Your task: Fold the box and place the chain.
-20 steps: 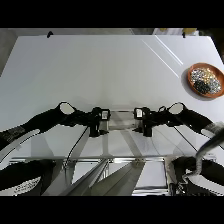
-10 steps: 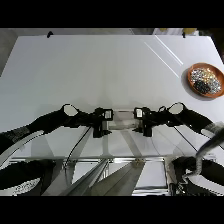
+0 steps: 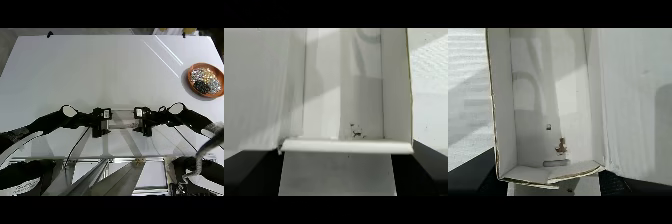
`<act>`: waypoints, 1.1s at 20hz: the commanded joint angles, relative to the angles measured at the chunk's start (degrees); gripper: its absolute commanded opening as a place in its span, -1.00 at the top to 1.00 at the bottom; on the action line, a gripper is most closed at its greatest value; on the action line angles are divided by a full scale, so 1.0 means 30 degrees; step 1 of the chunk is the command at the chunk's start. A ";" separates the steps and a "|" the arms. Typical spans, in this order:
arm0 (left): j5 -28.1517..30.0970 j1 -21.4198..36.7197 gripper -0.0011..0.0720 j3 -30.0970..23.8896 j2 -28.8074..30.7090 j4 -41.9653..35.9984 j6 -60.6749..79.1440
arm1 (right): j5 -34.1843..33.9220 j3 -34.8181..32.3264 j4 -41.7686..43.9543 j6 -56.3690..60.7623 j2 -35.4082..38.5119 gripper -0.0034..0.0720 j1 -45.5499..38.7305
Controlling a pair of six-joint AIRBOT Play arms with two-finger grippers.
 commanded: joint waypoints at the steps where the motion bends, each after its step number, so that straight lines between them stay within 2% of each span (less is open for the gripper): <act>1: 0.0117 0.0393 -0.93 -0.0517 0.0357 -0.0707 0.1617 | 0.0036 0.0007 -0.0029 -0.0022 0.0007 0.14 0.0000; 9: -0.0007 0.0386 -0.93 -0.0889 0.0452 -0.3133 0.3373 | 0.0036 0.0007 -0.0029 -0.0022 0.0007 0.14 0.0000; 22: -0.0124 0.0182 -0.92 -0.0882 0.0160 -0.4124 0.4969 | 0.0036 0.0007 -0.0029 -0.0029 0.0007 0.14 0.0000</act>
